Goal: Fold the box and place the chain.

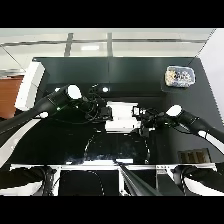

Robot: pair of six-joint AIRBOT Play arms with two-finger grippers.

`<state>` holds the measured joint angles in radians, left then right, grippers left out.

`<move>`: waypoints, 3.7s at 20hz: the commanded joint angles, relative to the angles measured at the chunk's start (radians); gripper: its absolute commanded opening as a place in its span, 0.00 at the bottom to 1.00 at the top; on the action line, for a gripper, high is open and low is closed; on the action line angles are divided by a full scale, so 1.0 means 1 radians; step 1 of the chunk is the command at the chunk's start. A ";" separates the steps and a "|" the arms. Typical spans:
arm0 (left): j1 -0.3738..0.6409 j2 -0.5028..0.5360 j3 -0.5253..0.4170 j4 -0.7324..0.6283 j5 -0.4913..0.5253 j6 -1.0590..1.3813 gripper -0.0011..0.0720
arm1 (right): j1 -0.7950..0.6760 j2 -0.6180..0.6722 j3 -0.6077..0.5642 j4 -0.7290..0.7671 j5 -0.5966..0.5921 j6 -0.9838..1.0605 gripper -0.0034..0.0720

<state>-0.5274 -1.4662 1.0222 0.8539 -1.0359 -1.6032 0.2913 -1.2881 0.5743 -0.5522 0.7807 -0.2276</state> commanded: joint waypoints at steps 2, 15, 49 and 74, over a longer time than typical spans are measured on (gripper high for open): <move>0.003 -0.020 0.001 -0.005 -0.016 0.005 0.67 | 0.000 0.000 0.000 0.000 0.000 -0.001 0.61; 0.004 -0.056 0.001 -0.003 0.019 0.002 0.77 | 0.000 0.000 0.000 0.000 0.000 -0.001 0.61; -0.011 -0.055 0.061 0.061 0.022 -0.046 0.97 | 0.000 0.000 0.000 0.000 0.000 -0.001 0.61; -0.067 -0.058 0.111 0.306 -0.040 -0.207 0.95 | 0.000 0.000 0.000 0.000 -0.001 -0.001 0.61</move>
<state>-0.5934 -1.5227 1.1324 1.1587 -1.0801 -1.8069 0.2913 -1.2884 0.5739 -0.5526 0.7803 -0.2287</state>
